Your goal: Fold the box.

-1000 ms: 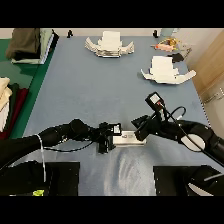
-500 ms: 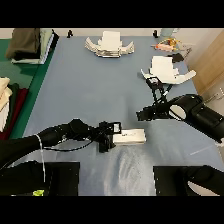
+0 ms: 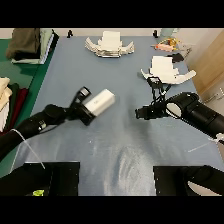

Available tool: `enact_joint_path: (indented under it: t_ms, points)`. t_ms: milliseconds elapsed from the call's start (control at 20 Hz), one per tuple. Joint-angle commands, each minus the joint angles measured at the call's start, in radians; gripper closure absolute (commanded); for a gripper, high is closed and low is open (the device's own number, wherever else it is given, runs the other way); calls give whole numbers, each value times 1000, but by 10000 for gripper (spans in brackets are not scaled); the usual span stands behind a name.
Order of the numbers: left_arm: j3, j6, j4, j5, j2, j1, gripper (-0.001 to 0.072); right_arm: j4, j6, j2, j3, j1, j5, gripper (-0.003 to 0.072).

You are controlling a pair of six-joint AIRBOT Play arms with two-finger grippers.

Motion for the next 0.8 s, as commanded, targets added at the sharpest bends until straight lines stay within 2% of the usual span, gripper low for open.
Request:
enact_joint_path:
  t_ms: [0, 150, 250, 500, 600, 750]
  points:
    - [84, -232, 237, 4, -42, 303, 282, 5, 6, -2, 1, -1, 1, 627]
    - [308, -259, 241, -83, -215, 482, 282, 4, 6, -2, 1, -1, 1, 627]
    - [478, -306, 241, -124, -347, 542, 282, 4, 6, -2, 1, -1, 1, 627]
    - [844, -365, 249, -140, -631, 556, 282, 4, 6, -2, 1, -1, 1, 627]
    - [943, -409, 272, -146, -720, 556, 282, 4, 6, -2, 1, -1, 1, 627]
    - [1027, -441, 315, -181, -811, 556, 282, 4, 6, -2, 1, -1, 1, 627]
